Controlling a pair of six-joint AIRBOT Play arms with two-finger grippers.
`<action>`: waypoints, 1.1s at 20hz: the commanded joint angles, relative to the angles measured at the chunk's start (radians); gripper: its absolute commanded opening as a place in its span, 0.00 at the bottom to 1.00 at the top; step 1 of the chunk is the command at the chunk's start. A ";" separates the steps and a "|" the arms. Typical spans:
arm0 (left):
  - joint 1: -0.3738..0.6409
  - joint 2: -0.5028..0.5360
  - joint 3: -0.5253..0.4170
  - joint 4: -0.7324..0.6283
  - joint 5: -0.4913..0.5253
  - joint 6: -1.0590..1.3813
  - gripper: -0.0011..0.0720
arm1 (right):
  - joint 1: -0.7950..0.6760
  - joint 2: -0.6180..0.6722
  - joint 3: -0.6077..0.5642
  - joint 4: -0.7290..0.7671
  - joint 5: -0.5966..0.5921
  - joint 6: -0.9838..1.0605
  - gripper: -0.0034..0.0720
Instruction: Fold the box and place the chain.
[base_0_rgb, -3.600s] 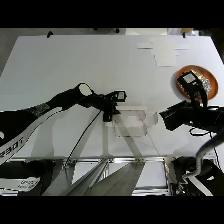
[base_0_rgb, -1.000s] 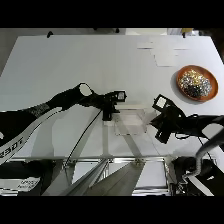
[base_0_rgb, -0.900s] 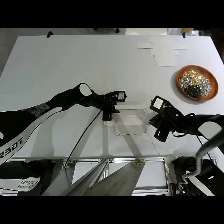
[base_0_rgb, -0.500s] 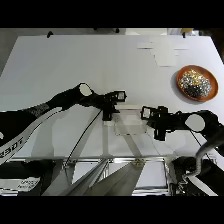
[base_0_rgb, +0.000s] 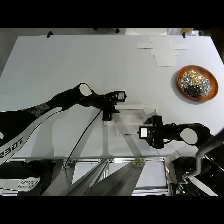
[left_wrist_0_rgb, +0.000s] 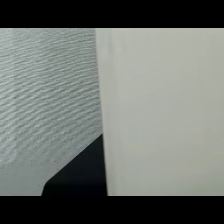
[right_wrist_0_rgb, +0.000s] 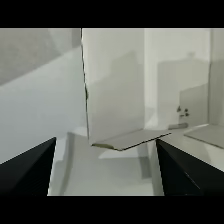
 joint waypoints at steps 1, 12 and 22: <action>0.000 0.000 0.001 0.000 -0.001 0.000 0.03 | 0.008 -0.003 -0.018 0.041 -0.123 -0.016 0.97; 0.000 0.000 0.001 0.000 -0.001 0.000 0.03 | -0.165 -0.155 0.138 0.107 -0.010 -0.119 0.97; 0.000 0.000 0.001 0.000 -0.001 0.000 0.03 | -0.223 -0.229 0.214 0.137 0.054 -0.155 0.97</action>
